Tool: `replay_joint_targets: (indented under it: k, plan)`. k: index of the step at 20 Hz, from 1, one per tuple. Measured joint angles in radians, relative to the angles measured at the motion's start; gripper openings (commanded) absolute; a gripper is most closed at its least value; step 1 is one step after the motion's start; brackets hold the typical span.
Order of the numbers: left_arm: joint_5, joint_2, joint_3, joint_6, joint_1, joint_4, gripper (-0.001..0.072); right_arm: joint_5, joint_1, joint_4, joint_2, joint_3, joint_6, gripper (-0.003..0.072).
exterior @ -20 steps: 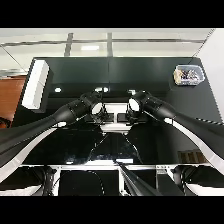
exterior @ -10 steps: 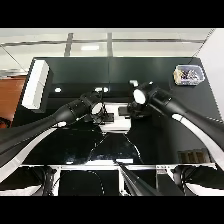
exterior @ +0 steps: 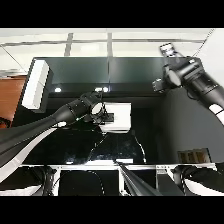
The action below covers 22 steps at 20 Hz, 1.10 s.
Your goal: Fold the box and place the chain.
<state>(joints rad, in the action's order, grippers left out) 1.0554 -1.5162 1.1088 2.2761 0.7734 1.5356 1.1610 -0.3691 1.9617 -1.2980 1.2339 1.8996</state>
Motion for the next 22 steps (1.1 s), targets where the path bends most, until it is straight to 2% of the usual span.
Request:
replay_joint_targets:
  k: [3, 5, 7, 9, 11, 16, 18, 22]
  plan:
    - [0.000, 0.000, 0.000, 0.000, 0.000, 0.000, 0.0025, -0.129, 0.148, 0.045, -0.027, -0.016, 0.014, 0.0720]
    - [0.000, 0.000, 0.000, 0.000, 0.000, 0.000, 0.0026, -0.192, 0.257, 0.062, -0.072, -0.011, 0.097, 0.0720]
    - [0.002, 0.000, 0.000, 0.000, 0.000, 0.000, 0.0026, -0.234, 0.362, 0.049, -0.144, 0.029, 0.183, 0.0720]
    - [0.003, 0.000, 0.000, 0.000, 0.000, 0.000, 0.0025, -0.250, 0.452, -0.003, -0.244, 0.121, 0.234, 0.0720]
    - [0.003, 0.000, 0.000, 0.000, 0.000, 0.000, 0.0025, -0.233, 0.523, -0.086, -0.364, 0.260, 0.252, 0.0720]
    - [0.003, 0.000, 0.000, 0.000, 0.000, -0.003, 0.0026, -0.091, 0.613, -0.243, -0.650, 0.636, 0.207, 0.0719]
    - [0.005, 0.000, 0.000, 0.000, 0.000, -0.003, 0.0026, -0.061, 0.623, -0.273, -0.722, 0.723, 0.171, 0.0719]
    - [0.012, 0.000, 0.000, 0.000, 0.000, -0.003, 0.0026, -0.043, 0.641, -0.289, -0.795, 0.795, 0.137, 0.0719]
